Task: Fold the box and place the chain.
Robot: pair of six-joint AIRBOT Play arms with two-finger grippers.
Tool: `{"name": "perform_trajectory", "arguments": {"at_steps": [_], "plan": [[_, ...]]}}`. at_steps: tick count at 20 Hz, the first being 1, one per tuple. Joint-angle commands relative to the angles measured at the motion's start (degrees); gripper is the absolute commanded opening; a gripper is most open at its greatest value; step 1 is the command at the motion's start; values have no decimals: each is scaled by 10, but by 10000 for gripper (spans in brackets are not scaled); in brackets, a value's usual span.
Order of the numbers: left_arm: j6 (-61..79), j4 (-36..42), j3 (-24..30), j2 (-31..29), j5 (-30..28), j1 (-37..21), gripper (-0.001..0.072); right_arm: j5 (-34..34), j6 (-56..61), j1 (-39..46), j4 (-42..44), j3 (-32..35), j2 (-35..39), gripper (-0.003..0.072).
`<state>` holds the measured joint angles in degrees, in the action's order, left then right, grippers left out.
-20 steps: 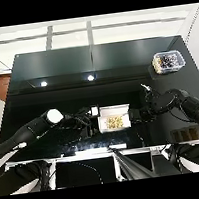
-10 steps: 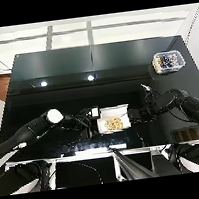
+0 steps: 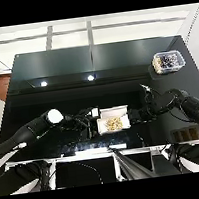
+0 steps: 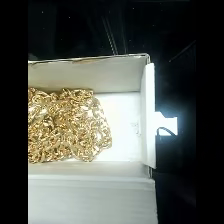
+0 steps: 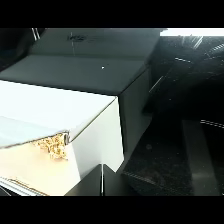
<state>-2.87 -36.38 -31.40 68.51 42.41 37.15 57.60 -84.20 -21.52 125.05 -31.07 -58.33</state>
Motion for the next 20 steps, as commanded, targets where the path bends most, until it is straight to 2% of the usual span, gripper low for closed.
{"name": "perform_trajectory", "arguments": {"at_steps": [1, 13, 20], "plan": [[-6, -7, 0, 0, 1, 0, 701, -1, 0, 0, -1, 0, 0, 21], [-6, 15, 0, 0, 0, 0, 702, -2, 0, 0, -1, 0, 0, 21], [-6, 2, 0, 0, 2, 0, 702, -1, 0, 0, -1, 0, 0, 21]]}}
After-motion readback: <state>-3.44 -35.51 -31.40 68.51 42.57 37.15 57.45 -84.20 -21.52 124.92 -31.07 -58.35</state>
